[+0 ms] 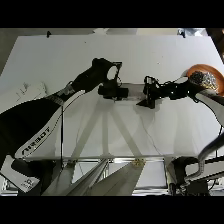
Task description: Fold the box and place the chain.
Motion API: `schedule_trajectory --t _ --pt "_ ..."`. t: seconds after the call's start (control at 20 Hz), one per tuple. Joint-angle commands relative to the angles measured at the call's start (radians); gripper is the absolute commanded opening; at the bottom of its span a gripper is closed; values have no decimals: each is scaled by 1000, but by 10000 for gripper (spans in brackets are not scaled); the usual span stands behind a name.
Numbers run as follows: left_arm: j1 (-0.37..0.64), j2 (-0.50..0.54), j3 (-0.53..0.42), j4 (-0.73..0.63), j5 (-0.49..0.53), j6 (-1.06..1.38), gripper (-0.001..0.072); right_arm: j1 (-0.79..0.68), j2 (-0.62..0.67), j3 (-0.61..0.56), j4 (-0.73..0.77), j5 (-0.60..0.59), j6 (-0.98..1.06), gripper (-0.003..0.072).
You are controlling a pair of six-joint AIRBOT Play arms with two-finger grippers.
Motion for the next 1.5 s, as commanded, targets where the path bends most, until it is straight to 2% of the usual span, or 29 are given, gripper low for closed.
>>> schedule_trajectory --t 0.0,0.2,0.25,0.3,0.7,0.9,0.95,1.25,1.3,1.35,1.4,1.45 --pt "11 33 0 2 -46 64 400 0 0 0 -2 2 0 497" --pt "15 23 0 5 26 71 409 0 0 0 -2 2 0 497" --pt "21 16 0 -7 48 71 478 0 0 0 -2 2 0 497" --pt "28 9 0 -28 68 71 503 0 0 0 -2 2 0 497" --pt "80 -56 0 -177 203 74 490 0 0 0 -2 2 0 497" --pt "80 -63 0 -194 202 90 224 0 0 0 -2 2 0 497" --pt "79 -63 0 -191 188 116 200 0 0 0 -2 2 0 497" --pt "48 -63 0 -48 153 4 212 0 0 0 -2 2 0 497" --pt "40 -63 0 -26 145 -20 196 0 0 0 -2 2 0 497" --pt "35 -63 0 -18 138 -32 138 0 0 0 -2 2 0 497" --pt "34 -63 0 -10 134 -45 138 0 0 0 -2 2 0 497" --pt "33 -63 0 -11 130 -47 57 0 0 0 -2 2 0 497"
